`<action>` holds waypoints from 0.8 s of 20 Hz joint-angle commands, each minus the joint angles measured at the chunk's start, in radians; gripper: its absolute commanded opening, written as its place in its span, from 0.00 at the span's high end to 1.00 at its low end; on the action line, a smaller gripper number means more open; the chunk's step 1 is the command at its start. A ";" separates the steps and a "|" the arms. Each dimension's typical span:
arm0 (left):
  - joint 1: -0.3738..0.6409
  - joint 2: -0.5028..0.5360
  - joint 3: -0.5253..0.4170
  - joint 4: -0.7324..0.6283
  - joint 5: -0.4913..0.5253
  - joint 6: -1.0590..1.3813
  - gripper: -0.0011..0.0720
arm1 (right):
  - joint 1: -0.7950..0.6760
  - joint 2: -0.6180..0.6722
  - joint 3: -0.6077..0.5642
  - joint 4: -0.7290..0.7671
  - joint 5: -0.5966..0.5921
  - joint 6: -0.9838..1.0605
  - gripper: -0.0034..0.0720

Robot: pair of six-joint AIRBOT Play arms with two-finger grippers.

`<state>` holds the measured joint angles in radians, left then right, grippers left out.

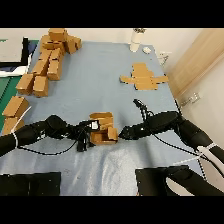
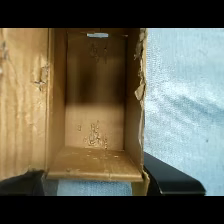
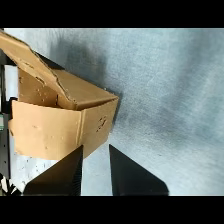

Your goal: Fold the box.

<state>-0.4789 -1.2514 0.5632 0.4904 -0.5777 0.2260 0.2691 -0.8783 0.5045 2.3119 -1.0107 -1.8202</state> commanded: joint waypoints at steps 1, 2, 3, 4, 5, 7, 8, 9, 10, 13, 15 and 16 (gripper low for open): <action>0.000 0.018 0.001 0.191 -0.002 -0.160 0.27 | 0.001 0.001 0.001 0.005 0.002 0.018 0.60; 0.000 0.032 0.001 0.255 -0.003 -0.217 0.27 | 0.001 0.001 0.002 0.005 0.002 0.018 0.60; 0.000 0.046 0.001 0.288 -0.008 -0.246 0.26 | 0.001 0.001 0.001 0.007 0.004 0.018 0.60; 0.000 0.060 0.001 0.298 -0.013 -0.253 0.26 | 0.001 0.001 0.002 0.010 0.007 0.018 0.60; 0.000 0.069 0.002 0.300 -0.020 -0.253 0.27 | 0.001 0.001 0.002 0.014 0.007 0.018 0.60; 0.000 0.075 0.006 0.299 -0.043 -0.258 0.27 | 0.001 0.001 0.007 0.024 0.006 0.018 0.58; 0.000 0.074 0.007 0.299 -0.055 -0.272 0.26 | 0.001 0.001 0.007 0.034 0.007 0.018 0.52; 0.000 0.074 0.007 0.296 -0.063 -0.272 0.27 | 0.001 0.000 0.007 0.035 0.005 0.018 0.49; 0.000 0.074 0.007 0.292 -0.061 -0.275 0.27 | 0.001 -0.001 0.007 0.034 0.005 0.018 0.49; -0.002 0.072 0.007 0.266 -0.061 -0.275 0.26 | 0.001 -0.002 0.007 0.031 0.010 0.018 0.51; -0.002 0.068 0.007 0.242 -0.061 -0.275 0.26 | 0.001 -0.002 0.007 -0.010 0.027 0.023 0.90; -0.003 0.061 0.007 0.238 -0.061 -0.275 0.27 | 0.001 -0.002 0.007 -0.054 0.054 0.049 0.92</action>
<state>-0.4793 -1.1831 0.5694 0.7551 -0.6338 -0.0422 0.2703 -0.8791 0.5106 2.3230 -0.9951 -1.7958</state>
